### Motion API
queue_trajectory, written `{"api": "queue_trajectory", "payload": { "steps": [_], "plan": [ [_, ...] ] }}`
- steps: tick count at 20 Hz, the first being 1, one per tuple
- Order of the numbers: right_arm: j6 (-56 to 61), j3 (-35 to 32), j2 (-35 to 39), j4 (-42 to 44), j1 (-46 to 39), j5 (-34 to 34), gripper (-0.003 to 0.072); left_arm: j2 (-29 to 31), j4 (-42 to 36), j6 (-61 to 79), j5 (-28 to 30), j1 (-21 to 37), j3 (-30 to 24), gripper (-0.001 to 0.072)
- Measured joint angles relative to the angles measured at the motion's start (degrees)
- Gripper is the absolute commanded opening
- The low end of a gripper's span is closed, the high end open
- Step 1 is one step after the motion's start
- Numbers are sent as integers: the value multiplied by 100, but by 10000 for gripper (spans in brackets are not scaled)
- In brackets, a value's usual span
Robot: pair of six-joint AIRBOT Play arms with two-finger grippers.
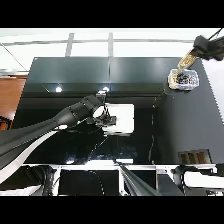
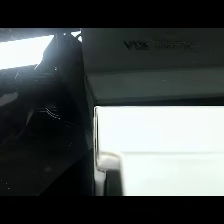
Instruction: Fold the box and place the chain.
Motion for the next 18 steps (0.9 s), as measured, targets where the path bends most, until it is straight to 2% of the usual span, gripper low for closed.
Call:
{"api": "queue_trajectory", "payload": {
  "steps": [4, 10, 13, 18],
  "plan": [
    [-459, -63, 1064, 289, 0, 625, 9, 0, 0, 0, 4, 0, 0, 27],
    [-1102, -964, 2509, 1829, 0, 1027, 7, -2, 0, 0, 13, 0, 0, 27],
    [-1335, -1388, 2920, 2723, 0, 1224, 9, 0, 0, 2, 15, 0, 0, 27],
    [-1585, -1624, 3167, 3893, 66, 1401, 9, 0, 2, 0, 17, 0, 0, 26]
  ]
}}
